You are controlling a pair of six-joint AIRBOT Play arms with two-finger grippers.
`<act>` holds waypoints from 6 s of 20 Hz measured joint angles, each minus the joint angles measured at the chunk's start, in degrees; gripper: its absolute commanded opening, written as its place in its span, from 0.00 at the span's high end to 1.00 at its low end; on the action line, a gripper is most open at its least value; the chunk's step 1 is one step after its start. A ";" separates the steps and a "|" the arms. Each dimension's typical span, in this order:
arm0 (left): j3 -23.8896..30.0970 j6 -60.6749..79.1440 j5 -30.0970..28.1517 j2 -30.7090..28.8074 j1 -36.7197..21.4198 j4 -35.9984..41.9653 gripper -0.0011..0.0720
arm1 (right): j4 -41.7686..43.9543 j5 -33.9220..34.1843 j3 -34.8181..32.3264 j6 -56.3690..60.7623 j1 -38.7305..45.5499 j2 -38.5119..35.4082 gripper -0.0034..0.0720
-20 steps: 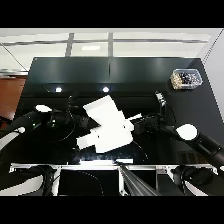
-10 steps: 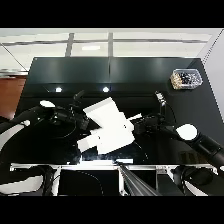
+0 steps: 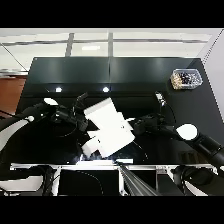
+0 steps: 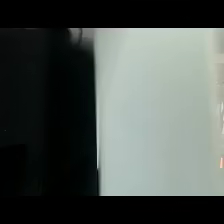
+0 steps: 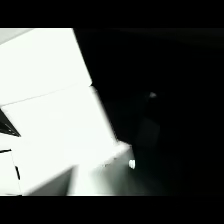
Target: Fold the box and place the chain.
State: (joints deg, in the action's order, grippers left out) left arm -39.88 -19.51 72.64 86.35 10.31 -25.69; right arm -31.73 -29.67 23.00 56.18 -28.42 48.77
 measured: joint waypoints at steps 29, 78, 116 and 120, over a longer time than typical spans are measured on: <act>-6.80 17.66 -16.74 -4.74 14.56 -19.50 0.94 | -23.74 -17.97 5.42 -41.44 -0.87 5.27 0.01; -6.78 17.86 -16.70 -4.74 14.62 -19.96 0.94 | 0.13 -10.95 5.95 -62.64 -2.84 15.80 0.01; -6.80 0.04 -7.10 -17.57 9.62 -32.28 0.94 | -1.33 -7.54 5.95 -69.68 -4.63 21.77 0.25; -5.35 -9.49 2.40 -20.33 8.90 -31.41 0.94 | -1.36 -7.54 5.95 -69.64 -4.63 21.77 0.25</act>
State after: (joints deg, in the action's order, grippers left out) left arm -45.23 -28.99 75.05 66.02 19.20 -57.10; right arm -33.08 -37.21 28.95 -13.45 -33.06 70.54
